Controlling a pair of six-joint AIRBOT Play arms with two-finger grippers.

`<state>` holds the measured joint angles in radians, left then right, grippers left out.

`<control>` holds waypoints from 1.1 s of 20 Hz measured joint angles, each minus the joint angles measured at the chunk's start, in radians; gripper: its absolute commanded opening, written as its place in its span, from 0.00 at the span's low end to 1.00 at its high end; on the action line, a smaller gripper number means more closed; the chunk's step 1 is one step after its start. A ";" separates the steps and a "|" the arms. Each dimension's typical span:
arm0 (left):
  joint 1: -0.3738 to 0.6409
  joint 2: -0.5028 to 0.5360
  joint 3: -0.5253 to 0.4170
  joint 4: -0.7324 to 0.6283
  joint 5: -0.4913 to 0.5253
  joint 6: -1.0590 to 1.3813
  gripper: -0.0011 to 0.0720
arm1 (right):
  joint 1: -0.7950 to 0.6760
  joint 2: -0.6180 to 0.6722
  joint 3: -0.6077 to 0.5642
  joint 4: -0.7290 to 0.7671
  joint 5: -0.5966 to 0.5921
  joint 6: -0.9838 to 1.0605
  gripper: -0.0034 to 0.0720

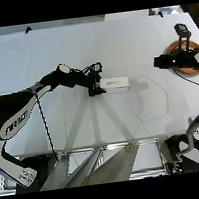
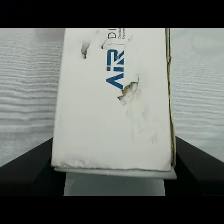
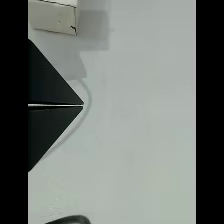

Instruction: Fold the box and place the chain.

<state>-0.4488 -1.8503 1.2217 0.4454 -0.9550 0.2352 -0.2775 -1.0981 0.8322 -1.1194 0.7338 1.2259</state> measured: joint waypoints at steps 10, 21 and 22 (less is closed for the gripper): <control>-0.023 0.001 0.000 -0.022 -0.048 0.000 0.03 | -0.004 0.000 0.000 -0.005 0.003 0.000 0.06; 0.015 0.135 0.000 -0.018 -0.052 0.004 0.03 | -0.004 0.000 0.000 -0.005 0.004 0.000 0.06; 0.026 0.165 0.000 -0.018 -0.050 0.004 0.03 | -0.004 0.000 0.000 -0.005 0.004 0.000 0.06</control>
<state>-0.4232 -1.6852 1.2213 0.4271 -1.0050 0.2394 -0.2813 -1.0981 0.8322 -1.1248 0.7376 1.2259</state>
